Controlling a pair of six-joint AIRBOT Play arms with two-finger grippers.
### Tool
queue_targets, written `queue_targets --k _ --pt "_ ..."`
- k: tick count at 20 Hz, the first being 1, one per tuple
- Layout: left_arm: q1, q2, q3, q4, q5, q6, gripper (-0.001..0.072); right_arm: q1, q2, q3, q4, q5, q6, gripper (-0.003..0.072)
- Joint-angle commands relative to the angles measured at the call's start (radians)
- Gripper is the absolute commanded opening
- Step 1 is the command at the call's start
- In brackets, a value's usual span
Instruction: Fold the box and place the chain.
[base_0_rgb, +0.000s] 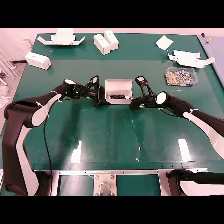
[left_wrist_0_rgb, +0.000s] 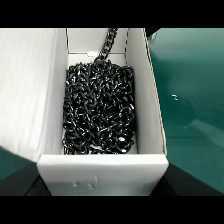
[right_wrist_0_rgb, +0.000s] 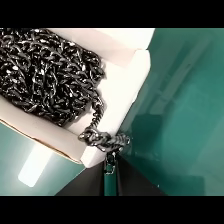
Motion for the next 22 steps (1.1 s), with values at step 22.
queue_targets --k 22 --pt "0.0 0.001 0.001 0.0 0.002 0.0 0.0537 0.003 0.195 0.356 -0.145 0.407 0.14 0.0016"
